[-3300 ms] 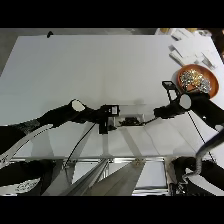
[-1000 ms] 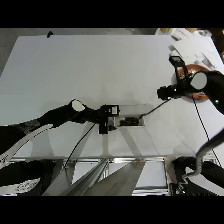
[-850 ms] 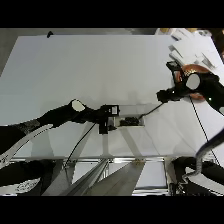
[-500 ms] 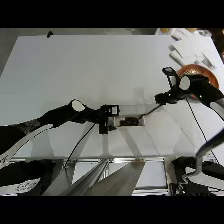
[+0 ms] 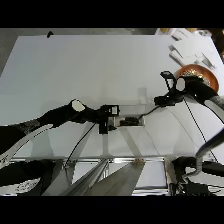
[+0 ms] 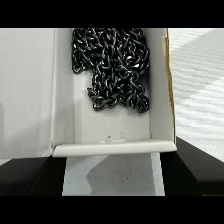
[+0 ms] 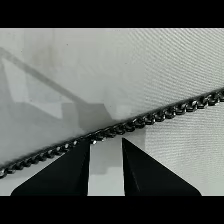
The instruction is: Fold the box and place the chain.
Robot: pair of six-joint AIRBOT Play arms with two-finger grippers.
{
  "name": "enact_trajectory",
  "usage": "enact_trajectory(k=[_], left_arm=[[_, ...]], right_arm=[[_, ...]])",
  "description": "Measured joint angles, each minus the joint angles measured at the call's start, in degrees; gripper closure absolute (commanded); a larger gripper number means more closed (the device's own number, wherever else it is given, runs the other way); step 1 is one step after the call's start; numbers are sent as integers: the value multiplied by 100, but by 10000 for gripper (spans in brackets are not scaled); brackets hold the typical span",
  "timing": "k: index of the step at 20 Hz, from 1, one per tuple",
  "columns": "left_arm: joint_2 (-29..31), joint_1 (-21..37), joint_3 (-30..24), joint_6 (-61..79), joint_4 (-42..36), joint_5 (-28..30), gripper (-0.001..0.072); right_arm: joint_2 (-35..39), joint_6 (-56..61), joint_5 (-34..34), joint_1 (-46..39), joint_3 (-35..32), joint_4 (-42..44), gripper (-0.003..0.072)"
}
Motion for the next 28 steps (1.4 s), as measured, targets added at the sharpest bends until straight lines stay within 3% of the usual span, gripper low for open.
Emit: enact_trajectory(k=[1, 7, 13, 20, 28], left_arm=[[0, 0, 0, 0, 0, 2, 388], [0, 0, 0, 0, 0, 2, 388], [0, 0, 0, 0, 0, 2, 388], [0, 0, 0, -2, 0, 2, 388], [0, 0, 0, 0, 0, 0, 388]], right_arm=[[-26, 26, 31, 0, 2, 26, 671], [234, 70, 269, -7, -22, -116, 671], [1609, 61, 835, 223, -24, 101, 671], [2975, -55, 1473, 1204, -28, 811, 671], [3263, -103, 772, 2330, -31, 1613, 671]])
